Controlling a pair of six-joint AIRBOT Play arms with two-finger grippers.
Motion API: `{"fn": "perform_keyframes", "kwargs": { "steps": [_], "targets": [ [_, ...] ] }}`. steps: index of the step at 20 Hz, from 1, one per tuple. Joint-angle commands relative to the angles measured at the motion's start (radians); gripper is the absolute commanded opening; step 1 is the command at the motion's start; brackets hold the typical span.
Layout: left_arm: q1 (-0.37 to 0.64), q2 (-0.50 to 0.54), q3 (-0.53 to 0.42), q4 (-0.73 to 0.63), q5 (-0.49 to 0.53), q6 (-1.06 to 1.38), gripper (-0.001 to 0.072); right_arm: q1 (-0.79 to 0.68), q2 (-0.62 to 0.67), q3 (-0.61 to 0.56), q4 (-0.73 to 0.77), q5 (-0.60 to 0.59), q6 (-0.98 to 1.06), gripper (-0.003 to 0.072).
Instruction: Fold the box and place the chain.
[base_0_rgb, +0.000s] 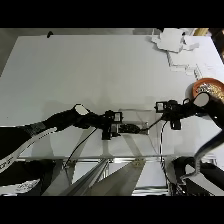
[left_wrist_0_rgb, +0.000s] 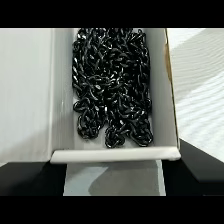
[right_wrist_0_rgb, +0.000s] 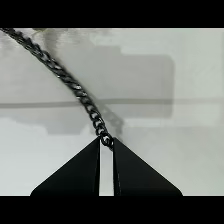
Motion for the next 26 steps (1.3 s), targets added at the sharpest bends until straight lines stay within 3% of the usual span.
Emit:
{"fn": "perform_keyframes", "kwargs": {
  "steps": [1, 4, 8, 13, 17, 26],
  "targets": [
    [0.000, 0.001, 0.000, 0.000, 0.000, 0.000, 0.0217, 0.000, 0.173, 0.001, 0.054, 0.090, 0.089, 0.0023],
    [0.000, 0.001, 0.000, 0.000, 0.000, 0.000, 0.0217, 0.009, 0.318, 0.000, 0.197, 0.164, 0.097, 0.0024],
    [0.000, 0.001, 0.000, 0.000, 0.000, 0.000, 0.0217, 0.169, 0.422, 0.000, 0.321, 0.204, 0.097, 0.0024],
    [0.000, 0.001, 0.000, 0.000, 0.000, 0.000, 0.0217, 0.391, 0.421, 0.000, 0.367, 0.075, 0.097, 0.0024],
    [0.000, 0.001, 0.000, 0.000, 0.000, 0.000, 0.0217, 0.470, 0.420, 0.000, 0.367, -0.050, 0.097, 0.0024],
    [0.000, 0.001, 0.000, 0.000, 0.000, 0.000, 0.0217, 0.480, 0.262, 0.000, 0.369, -0.054, 0.097, 0.0024]
  ]
}}
